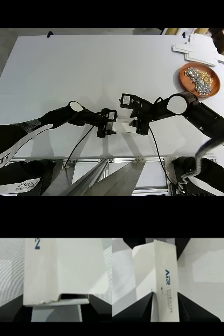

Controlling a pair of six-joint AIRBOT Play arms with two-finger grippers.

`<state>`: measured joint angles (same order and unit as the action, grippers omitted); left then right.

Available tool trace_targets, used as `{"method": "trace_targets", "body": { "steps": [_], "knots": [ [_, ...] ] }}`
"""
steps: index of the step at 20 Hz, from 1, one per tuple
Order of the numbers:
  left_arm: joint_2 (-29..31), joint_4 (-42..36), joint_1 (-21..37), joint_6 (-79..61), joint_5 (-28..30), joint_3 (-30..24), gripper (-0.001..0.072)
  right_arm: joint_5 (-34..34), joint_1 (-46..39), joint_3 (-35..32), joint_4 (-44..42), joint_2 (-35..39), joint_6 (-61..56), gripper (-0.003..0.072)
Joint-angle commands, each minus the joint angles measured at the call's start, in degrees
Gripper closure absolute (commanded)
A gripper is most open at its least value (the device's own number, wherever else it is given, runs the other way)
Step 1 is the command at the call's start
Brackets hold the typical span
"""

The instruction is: Fold the box and place the chain.

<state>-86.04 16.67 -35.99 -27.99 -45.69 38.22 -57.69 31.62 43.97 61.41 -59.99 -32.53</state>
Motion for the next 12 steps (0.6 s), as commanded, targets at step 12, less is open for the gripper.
{"method": "trace_targets", "body": {
  "steps": [12],
  "knots": [
    [0.02,0.04,0.04,-0.07,0.0,0.0,0.0502,4.24,3.32,-1.29,3.26,0.15,1.81,0.0488]
  ]
}}
